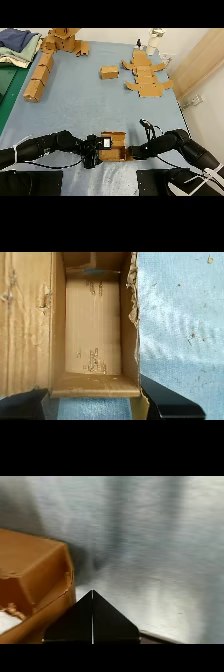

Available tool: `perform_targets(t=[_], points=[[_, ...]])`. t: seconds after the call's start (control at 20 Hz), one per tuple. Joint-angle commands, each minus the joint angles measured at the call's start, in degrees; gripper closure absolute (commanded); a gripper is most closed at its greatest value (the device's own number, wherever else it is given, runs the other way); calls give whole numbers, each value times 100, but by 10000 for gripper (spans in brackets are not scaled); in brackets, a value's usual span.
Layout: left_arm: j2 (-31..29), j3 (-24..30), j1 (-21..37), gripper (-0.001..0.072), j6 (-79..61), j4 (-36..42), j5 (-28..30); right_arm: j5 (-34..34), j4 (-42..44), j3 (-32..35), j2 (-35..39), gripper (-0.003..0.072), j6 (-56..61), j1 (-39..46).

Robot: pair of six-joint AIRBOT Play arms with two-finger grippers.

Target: Fold the box.

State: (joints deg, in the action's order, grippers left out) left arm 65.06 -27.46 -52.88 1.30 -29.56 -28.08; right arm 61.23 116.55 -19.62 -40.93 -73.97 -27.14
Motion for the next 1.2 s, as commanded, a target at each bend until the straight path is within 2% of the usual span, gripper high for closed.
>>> perform_targets(t=[0.0, 0.15, 0.25, 0.5, 0.7, 0.75, 0.85, 0.95, 1.05, 1.15], points=[[0, -2, 4, 258, 0, 0, -4, -243, 267, -133, 125, 684, 612, -570], [2, -2, 4, 258, 0, 0, 2, -7, -721, -334, 348, 684, 1670, -999], [0, -2, 4, 258, 0, 0, 0, 179, -1016, -400, 385, 683, 1943, -1161], [0, -2, 4, 258, 0, 0, 2, 339, -1346, -525, 387, 683, 2124, -1182], [0, -2, 4, 258, 0, 0, 0, -83, -1005, -800, 553, 682, 2094, -1191], [0, -2, 4, 258, 0, 0, 0, -81, -990, -828, 612, 663, 2094, -1191], [0, -2, 4, 258, -2, 0, 2, -59, -894, -828, 634, 484, 2092, -1193], [0, -2, 4, 258, -2, 0, 0, -63, -857, -826, 586, 480, 2081, -1193], [0, -2, 4, 258, 0, 0, 2, -46, -881, -796, 439, 352, 2081, -1193], [0, -2, 4, 258, -2, 0, 2, 9, -1032, -774, 203, 342, 2015, -1193]])
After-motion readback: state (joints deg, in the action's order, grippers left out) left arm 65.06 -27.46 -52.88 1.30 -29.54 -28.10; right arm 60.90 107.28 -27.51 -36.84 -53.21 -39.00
